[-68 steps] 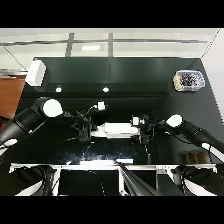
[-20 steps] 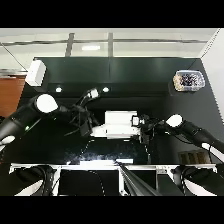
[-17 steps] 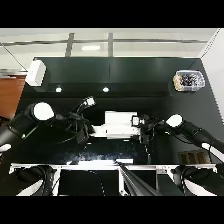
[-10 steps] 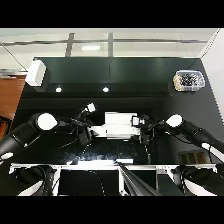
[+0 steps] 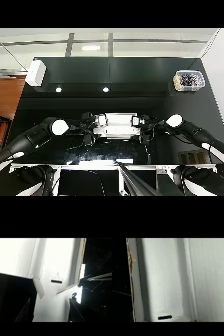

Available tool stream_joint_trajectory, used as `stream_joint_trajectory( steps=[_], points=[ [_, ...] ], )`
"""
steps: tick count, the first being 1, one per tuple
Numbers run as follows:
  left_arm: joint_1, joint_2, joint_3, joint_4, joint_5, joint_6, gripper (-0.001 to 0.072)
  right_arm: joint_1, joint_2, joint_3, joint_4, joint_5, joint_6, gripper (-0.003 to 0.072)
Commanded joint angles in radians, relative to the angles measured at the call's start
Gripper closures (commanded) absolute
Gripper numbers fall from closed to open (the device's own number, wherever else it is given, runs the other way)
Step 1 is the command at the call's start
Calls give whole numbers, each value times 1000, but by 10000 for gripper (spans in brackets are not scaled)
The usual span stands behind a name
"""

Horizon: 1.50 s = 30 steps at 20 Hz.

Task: Fold the box and place the chain.

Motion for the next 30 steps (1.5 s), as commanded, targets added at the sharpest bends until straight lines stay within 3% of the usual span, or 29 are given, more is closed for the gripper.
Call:
stream_joint_trajectory(
  steps=[1,2,3,4,6,10,18,22,24,29,30],
  points=[
    [-17,-39,0,-103,13,10,132,0,0,1,0,0,0,488],
    [-19,-53,2,-115,13,10,137,0,0,1,0,0,0,488],
    [-20,-61,3,-126,13,10,197,0,0,1,0,0,0,488],
    [-19,-63,3,-132,14,10,311,1,0,1,0,0,0,488],
    [-19,-63,3,-145,14,10,449,0,0,1,0,0,0,488],
    [-19,-63,3,-197,16,10,493,0,0,1,0,0,0,488],
    [-19,-89,3,-328,90,16,494,0,0,1,0,-1,0,488],
    [-30,-101,3,-357,68,20,495,0,0,1,1,-2,1,488],
    [-35,-121,3,-392,77,31,582,0,0,1,1,-2,1,488],
    [-34,-152,3,-457,78,120,584,0,0,1,1,-2,0,488],
    [-35,-152,3,-457,77,120,533,0,0,1,1,-2,1,487]
  ],
)
